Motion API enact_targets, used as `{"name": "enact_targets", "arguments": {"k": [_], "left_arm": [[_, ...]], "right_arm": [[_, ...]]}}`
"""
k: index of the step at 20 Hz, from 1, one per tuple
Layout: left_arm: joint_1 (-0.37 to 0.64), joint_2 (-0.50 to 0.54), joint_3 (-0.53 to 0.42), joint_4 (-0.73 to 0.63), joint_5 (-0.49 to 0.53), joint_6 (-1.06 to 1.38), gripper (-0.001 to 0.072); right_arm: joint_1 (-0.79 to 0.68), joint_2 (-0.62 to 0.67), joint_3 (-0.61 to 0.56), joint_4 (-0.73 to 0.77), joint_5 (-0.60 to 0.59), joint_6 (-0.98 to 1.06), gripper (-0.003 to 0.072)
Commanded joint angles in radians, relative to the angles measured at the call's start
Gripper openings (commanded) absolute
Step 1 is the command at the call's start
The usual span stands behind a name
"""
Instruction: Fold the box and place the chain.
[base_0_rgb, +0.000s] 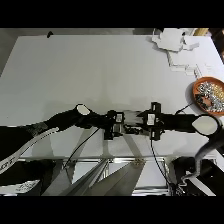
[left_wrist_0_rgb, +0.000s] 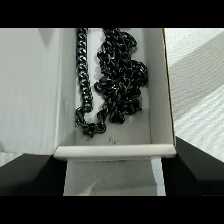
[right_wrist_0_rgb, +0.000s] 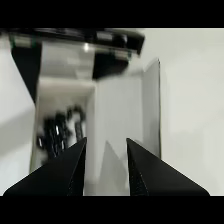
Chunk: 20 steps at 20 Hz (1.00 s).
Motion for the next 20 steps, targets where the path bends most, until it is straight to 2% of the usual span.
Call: {"name": "enact_targets", "arguments": {"k": [1, 3, 6, 7, 11, 20], "left_arm": [[0.000, 0.001, 0.000, 0.000, 0.000, 0.000, 0.0218], [0.000, 0.001, 0.000, 0.000, 0.000, 0.000, 0.0218], [0.000, 0.001, 0.000, 0.000, 0.000, 0.000, 0.0218], [0.000, 0.001, 0.000, 0.000, 0.000, 0.000, 0.0218], [0.000, 0.001, 0.000, 0.000, 0.000, 0.000, 0.0218], [0.000, 0.001, 0.000, 0.000, 0.000, 0.000, 0.0218]], "right_arm": [[-0.114, 0.030, 0.089, -0.396, 0.237, 0.158, 0.0280], [-0.215, 0.033, 0.080, -0.469, 0.311, 0.155, 0.0277], [-0.317, 0.021, -0.003, -0.434, 0.282, 0.154, 0.0276], [-0.319, 0.011, -0.040, -0.424, 0.269, 0.154, 0.0272], [-0.317, -0.036, -0.137, -0.396, 0.219, 0.120, 0.0179], [-0.317, -0.087, -0.142, -0.399, 0.191, 0.126, 0.0152]]}}
